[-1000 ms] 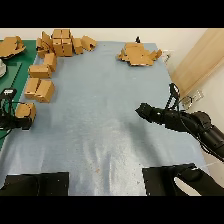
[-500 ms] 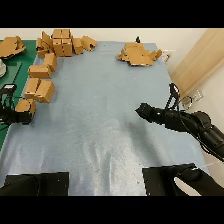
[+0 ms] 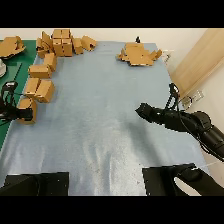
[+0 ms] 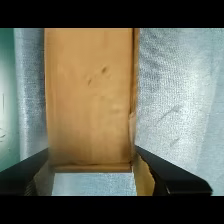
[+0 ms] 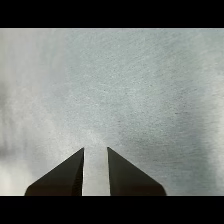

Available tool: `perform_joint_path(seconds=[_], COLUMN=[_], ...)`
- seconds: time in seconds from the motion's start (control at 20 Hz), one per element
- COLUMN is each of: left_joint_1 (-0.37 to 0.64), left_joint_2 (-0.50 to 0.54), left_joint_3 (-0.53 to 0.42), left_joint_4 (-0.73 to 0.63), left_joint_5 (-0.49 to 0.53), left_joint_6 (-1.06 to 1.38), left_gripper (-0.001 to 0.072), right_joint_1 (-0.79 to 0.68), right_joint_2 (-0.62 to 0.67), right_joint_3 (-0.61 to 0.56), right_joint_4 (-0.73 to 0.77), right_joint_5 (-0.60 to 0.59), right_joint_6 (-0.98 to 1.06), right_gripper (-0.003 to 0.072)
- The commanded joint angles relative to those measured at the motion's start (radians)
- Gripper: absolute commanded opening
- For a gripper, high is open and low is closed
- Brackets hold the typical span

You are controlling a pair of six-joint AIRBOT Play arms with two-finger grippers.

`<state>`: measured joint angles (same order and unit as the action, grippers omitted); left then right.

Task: Fold the box.

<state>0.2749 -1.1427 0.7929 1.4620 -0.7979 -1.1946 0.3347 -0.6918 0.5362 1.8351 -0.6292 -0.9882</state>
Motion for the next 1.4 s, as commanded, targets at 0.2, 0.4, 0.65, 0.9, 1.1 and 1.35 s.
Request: perform_joint_path(seconds=[0.2,0.4,0.65,0.9,1.1,1.35], left_joint_1=[0.001,0.000,-0.062,-0.326,-0.505,-0.620], left_joint_2=[-0.004,-0.004,-0.004,-0.043,-0.148,-0.246], left_joint_3=[0.047,0.147,0.254,0.317,0.374,0.399], left_joint_4=[0.089,0.077,-0.364,-0.348,-0.349,-0.349], left_joint_5=[-0.132,-0.246,-0.298,-0.330,-0.393,-0.374], left_joint_6=[-0.011,-0.042,0.106,0.041,-0.013,-0.108], left_gripper=[0.0691,0.0691,0.0010,0.0009,0.0009,0.0010], right_joint_1=[-0.001,-0.001,-0.001,0.000,0.008,0.020], right_joint_2=[-0.001,-0.001,-0.042,-0.230,-0.444,-0.630], right_joint_3=[0.001,0.001,0.037,0.221,0.405,0.551], right_joint_4=[0.001,0.001,0.027,0.058,0.198,0.192], right_joint_5=[0.000,-0.001,-0.011,-0.153,-0.256,-0.377], right_joint_6=[0.000,0.000,-0.071,-0.212,-0.396,-0.443], right_gripper=[0.0227,0.0228,0.0219,0.0005,0.0004,0.0004])
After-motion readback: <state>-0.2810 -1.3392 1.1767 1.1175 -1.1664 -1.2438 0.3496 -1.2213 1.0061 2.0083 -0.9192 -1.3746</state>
